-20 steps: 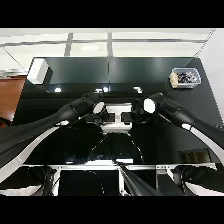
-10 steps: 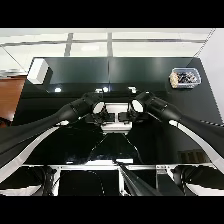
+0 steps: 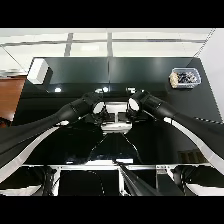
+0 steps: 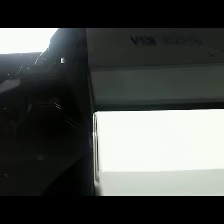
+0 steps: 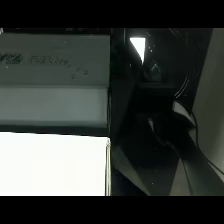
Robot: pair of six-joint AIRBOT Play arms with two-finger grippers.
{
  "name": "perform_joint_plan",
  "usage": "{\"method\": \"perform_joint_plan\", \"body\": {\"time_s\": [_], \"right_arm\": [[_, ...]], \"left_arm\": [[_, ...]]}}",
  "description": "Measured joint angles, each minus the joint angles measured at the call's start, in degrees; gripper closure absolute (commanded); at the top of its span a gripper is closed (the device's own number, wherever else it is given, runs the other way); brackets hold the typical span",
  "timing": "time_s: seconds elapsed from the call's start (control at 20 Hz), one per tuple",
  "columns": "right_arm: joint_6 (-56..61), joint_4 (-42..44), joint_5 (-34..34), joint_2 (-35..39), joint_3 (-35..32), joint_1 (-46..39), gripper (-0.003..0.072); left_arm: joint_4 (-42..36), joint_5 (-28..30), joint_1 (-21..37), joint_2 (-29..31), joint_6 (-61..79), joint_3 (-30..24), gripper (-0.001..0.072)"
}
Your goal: Fold the box and place the chain.
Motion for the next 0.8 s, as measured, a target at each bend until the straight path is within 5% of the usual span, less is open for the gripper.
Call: {"method": "perform_joint_plan", "body": {"time_s": [0.05,0.15,0.3,0.35,0.45,0.8], "right_arm": [[0.02,0.11,0.37,-0.02,0.07,0.0,0.0483],[0.07,0.17,0.39,-0.07,0.15,0.0,0.0671],[0.39,0.13,0.92,-0.09,0.22,0.0,0.067],[0.28,0.13,0.98,-0.07,0.22,0.0,0.0654],[0.04,0.17,1.22,-0.02,0.35,-0.02,0.0304],[-5.88,-5.25,8.31,5.86,5.92,-0.5,0.0314]], "left_arm": [[0.0,0.07,0.02,0.0,0.04,0.0,0.0682],[0.0,0.04,0.02,0.0,0.02,0.0,0.0682],[-0.17,-0.02,0.02,0.0,-0.09,0.0,0.0682],[-0.13,0.0,0.02,0.0,-0.11,0.0,0.0682],[0.0,-0.07,0.02,0.0,0.04,0.0,0.0682],[0.0,-0.24,0.02,0.0,0.02,0.0,0.0682]]}}
